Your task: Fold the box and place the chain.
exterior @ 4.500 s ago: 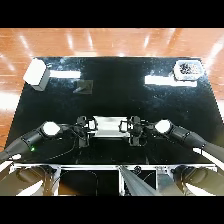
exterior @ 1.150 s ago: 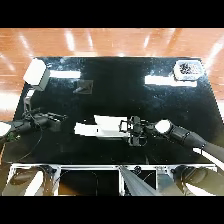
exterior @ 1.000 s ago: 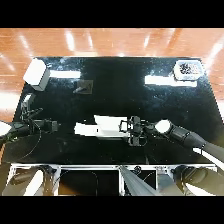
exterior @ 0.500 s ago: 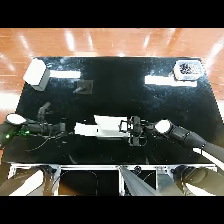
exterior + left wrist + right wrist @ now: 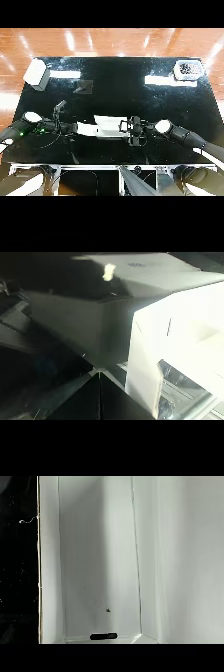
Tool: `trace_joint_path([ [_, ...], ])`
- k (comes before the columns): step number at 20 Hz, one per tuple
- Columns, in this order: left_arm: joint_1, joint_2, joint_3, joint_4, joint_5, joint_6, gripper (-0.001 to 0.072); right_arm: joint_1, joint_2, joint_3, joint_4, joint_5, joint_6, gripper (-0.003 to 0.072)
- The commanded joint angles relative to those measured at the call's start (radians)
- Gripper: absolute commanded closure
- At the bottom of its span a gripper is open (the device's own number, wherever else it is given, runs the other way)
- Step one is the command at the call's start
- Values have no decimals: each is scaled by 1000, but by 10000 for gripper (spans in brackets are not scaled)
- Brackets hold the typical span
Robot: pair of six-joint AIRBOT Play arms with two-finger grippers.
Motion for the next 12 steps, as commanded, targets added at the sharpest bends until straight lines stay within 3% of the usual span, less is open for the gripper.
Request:
trace_joint_path([
  [1,-43,-3,46,-4,-44,5,689,0,0,0,0,0,0,156],
  [4,-47,-3,109,-6,-129,-29,656,0,0,0,0,0,0,156],
  [6,-47,-3,146,-6,-175,-47,246,0,0,0,0,0,0,156],
  [7,-47,-3,162,-6,-203,-54,160,0,0,0,0,0,0,156],
  [11,-47,-3,190,-7,-269,-53,124,0,0,0,0,0,0,156],
  [12,-48,-3,190,-7,-273,-54,87,0,0,0,0,0,0,156],
])
